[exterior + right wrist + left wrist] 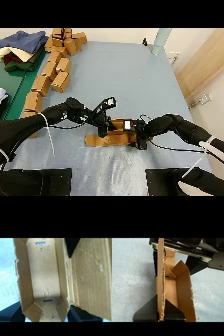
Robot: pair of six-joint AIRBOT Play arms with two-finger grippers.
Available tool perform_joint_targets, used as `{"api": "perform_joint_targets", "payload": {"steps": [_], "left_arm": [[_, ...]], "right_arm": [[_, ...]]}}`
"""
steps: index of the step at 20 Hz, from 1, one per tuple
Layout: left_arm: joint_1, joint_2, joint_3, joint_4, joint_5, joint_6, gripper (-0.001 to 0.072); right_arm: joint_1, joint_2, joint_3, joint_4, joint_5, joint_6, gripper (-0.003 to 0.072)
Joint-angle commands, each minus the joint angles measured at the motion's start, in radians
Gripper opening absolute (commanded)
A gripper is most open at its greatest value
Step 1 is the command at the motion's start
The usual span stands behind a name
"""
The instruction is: Fold the box.
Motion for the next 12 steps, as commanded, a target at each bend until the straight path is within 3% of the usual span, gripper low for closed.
{"api": "perform_joint_targets", "payload": {"steps": [1,9,11,12], "left_arm": [[0.000,0.000,0.000,-0.001,0.003,0.000,0.0014],[0.000,0.000,0.000,-0.001,0.003,0.000,0.0014],[0.000,0.000,0.000,-0.001,0.003,0.000,0.0014],[0.000,0.000,0.000,-0.001,0.003,0.000,0.0014]], "right_arm": [[0.001,-0.005,0.000,0.007,-0.004,-0.020,0.0715],[0.001,-0.021,-0.002,0.006,-0.002,-0.020,0.0699],[0.002,-0.042,-0.002,0.006,-0.004,-0.020,0.0588],[0.002,-0.047,-0.002,0.007,-0.004,-0.020,0.0573]]}}
